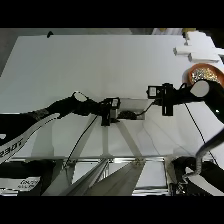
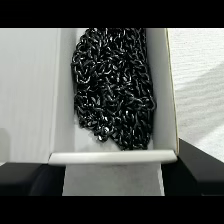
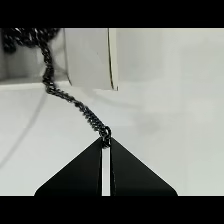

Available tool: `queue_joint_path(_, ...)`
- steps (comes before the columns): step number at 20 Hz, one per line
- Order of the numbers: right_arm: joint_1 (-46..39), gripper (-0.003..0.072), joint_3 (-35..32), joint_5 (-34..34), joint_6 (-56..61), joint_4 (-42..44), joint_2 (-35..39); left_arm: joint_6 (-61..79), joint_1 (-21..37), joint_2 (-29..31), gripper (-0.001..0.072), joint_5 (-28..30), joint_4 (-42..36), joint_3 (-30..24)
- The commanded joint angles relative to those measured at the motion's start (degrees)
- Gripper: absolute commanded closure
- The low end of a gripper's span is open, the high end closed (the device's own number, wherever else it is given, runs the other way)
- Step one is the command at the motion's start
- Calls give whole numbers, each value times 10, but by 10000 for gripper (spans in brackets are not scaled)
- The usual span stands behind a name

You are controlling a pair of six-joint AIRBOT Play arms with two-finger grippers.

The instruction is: Fold the box and place the chain.

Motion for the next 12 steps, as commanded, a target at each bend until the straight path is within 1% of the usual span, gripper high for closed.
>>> queue_joint_path(1, 0, 672, 0, 81, 60, 17, 78, 0, 0, 0, 670, 0, 0, 0)
queue_joint_path(4, 0, 672, -2, 115, 76, 76, 110, 0, 0, 0, 670, 0, 0, 0)
queue_joint_path(7, 19, 672, -3, 109, 141, 189, 110, 0, 0, 0, 670, 0, 0, 0)
queue_joint_path(9, 63, 672, -5, 67, 165, 213, 100, 0, 0, 0, 670, 0, 0, 0)
queue_joint_path(12, 136, 671, -5, -31, 207, 204, 53, 0, 0, 0, 670, 0, 0, 0)
